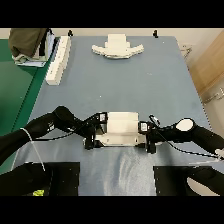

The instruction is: Fold the box.

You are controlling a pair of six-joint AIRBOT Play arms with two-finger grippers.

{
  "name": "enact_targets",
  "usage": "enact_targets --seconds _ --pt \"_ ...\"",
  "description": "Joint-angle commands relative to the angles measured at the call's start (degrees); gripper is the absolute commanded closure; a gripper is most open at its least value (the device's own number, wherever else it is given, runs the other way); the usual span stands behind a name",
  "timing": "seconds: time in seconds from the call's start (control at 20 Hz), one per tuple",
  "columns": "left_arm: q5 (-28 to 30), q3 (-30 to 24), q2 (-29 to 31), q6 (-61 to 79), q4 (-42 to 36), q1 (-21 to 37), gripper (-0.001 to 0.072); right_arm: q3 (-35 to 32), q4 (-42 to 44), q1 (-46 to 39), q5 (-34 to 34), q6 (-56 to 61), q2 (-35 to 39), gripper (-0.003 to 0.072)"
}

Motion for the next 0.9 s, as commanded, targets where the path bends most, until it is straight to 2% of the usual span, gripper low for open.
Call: enact_targets --seconds 0.0,0.05,0.1,0.15,0.25,0.35,0.55,0.6,0.65,0.75,0.85 --pt "1.4 0.0 -1.7 0.2 -1.8 -0.5 0.0128 0.0 0.1 0.0 0.0 0.1 0.0 0.0183" --pt "1.5 0.0 -1.9 0.1 -1.7 -0.6 0.013 0.0 0.1 0.0 0.0 0.1 0.0 0.0183" --pt "1.7 0.0 -2.0 0.0 -1.7 -0.8 0.0198 0.0 0.1 0.0 0.0 0.1 0.0 0.0183" --pt "1.6 0.0 -2.0 0.0 -1.6 -0.9 0.0321 0.0 0.1 0.0 0.0 0.1 0.0 0.0183" --pt "1.7 0.0 -2.0 0.0 -1.5 -0.9 0.0328 0.0 0.1 0.0 0.0 0.1 0.0 0.0183" --pt "1.7 0.0 -2.0 -0.4 -1.5 -0.9 0.0407 0.0 0.1 0.0 0.0 0.1 0.0 0.0183" --pt "1.8 0.0 -2.0 -1.8 -0.3 -0.7 0.0401 0.0 0.1 0.0 0.0 0.1 0.0 0.0183" --pt "1.8 0.1 -1.9 -3.0 1.3 -0.6 0.0328 0.0 0.1 0.0 0.0 0.1 0.0 0.0183" --pt "1.7 0.1 -1.5 -3.4 2.9 -0.3 0.0183 0.0 0.1 0.0 0.0 0.1 0.0 0.0183" --pt "2.0 0.1 0.3 -4.7 6.1 0.5 0.018 0.0 0.1 0.0 0.0 0.1 0.0 0.0183" --pt "3.1 0.0 3.2 -6.1 8.4 1.0 0.0247 0.0 0.1 0.0 0.0 0.1 0.0 0.0183"
